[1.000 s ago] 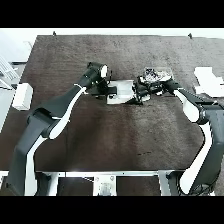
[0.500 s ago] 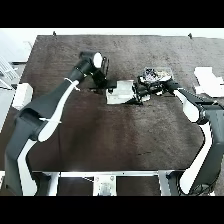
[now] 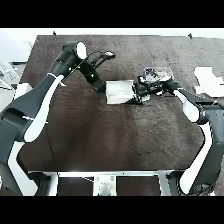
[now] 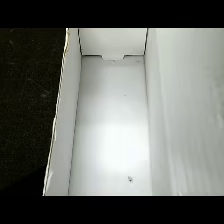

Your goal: Fold the box and place the chain.

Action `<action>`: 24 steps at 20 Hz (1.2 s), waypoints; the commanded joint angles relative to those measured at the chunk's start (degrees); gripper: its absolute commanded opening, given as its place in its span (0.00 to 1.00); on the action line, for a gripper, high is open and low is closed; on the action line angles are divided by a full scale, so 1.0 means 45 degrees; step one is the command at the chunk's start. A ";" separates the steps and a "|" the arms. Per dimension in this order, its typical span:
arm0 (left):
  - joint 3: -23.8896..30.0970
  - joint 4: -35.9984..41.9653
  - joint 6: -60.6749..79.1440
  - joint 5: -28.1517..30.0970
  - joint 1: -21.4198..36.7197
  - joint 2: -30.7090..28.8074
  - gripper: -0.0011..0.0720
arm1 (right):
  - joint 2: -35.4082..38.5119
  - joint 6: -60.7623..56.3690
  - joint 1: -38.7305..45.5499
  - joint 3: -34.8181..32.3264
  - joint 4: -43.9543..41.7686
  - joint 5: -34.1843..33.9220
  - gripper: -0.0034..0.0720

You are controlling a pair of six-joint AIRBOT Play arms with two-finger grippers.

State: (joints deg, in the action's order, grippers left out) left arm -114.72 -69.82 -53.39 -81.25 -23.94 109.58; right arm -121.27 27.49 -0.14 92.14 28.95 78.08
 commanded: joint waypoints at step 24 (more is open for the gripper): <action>0.4391 0.9097 1.6237 0.3444 0.2429 0.1540 1.00 | 0.0005 0.0000 -0.0010 0.0000 0.0000 0.0000 0.82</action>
State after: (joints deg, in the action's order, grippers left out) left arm -95.00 -29.76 18.59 -65.98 -12.53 116.09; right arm -121.27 27.49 -0.14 92.14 28.95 78.08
